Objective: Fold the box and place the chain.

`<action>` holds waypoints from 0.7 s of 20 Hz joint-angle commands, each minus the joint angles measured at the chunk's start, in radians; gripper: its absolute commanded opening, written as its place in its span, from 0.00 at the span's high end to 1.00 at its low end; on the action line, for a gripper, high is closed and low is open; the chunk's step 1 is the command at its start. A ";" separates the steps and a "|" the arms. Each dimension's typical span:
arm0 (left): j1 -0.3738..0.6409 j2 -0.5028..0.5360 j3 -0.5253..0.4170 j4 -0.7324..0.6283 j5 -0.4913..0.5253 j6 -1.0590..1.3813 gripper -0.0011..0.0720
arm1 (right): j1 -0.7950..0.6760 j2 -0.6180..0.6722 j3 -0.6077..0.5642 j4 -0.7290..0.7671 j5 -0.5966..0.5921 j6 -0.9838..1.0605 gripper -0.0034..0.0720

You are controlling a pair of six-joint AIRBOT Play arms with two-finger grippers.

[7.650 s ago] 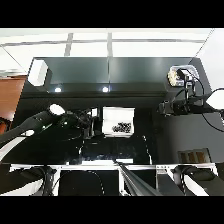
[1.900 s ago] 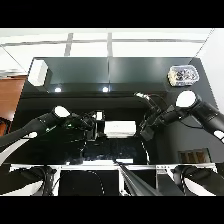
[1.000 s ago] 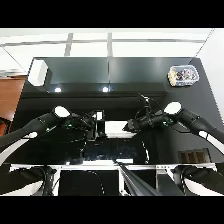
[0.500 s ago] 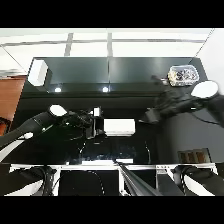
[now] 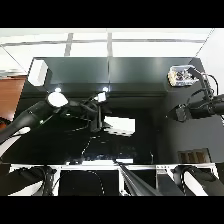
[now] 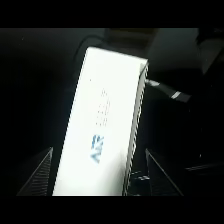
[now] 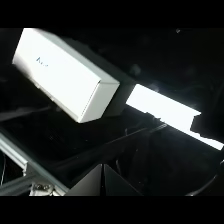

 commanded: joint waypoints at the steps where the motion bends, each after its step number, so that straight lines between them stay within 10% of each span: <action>1: -0.089 -0.119 0.139 0.096 -0.003 -0.184 0.01 | -0.015 0.010 -0.014 -0.011 -0.081 -0.003 0.94; 14: -0.115 -0.241 0.221 0.105 -0.064 -0.229 0.01 | -0.015 0.010 -0.016 0.006 -0.079 -0.141 0.94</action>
